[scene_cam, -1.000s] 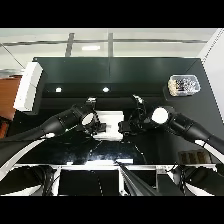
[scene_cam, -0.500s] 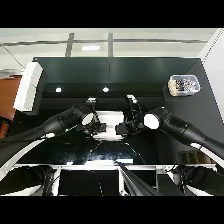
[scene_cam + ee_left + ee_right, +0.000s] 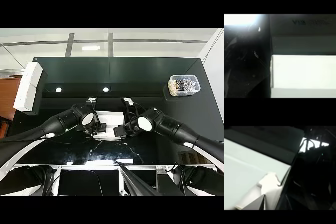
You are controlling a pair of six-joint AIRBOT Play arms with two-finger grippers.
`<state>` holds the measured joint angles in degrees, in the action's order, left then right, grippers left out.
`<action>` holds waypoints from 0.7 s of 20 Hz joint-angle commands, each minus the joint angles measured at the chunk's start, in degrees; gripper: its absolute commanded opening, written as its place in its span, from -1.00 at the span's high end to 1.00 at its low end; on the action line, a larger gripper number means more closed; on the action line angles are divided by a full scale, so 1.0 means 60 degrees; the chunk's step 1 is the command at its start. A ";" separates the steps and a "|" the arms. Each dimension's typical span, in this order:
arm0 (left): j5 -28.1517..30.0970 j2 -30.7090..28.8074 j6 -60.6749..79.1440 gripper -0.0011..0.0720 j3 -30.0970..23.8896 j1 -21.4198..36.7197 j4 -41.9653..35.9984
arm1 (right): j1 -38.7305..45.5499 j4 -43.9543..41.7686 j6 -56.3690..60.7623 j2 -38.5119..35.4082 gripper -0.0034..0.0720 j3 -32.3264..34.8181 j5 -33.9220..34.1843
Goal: Fold the box and place the chain.
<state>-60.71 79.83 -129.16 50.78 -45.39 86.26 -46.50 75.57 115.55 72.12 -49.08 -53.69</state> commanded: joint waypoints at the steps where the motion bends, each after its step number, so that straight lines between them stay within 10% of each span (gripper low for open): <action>1: 0.0000 0.0007 0.0000 0.89 -0.0004 -0.0007 0.0000 | -0.0029 0.0280 0.0364 0.0310 0.10 -0.0364 -0.0200; 14: 0.0004 0.0007 0.0000 0.89 -0.0004 -0.0007 0.0000 | -0.0463 0.1275 0.2262 0.0794 0.10 -0.0973 -0.1231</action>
<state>-60.71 79.83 -129.14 50.78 -45.39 86.24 -47.83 81.97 125.89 76.73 -54.70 -60.05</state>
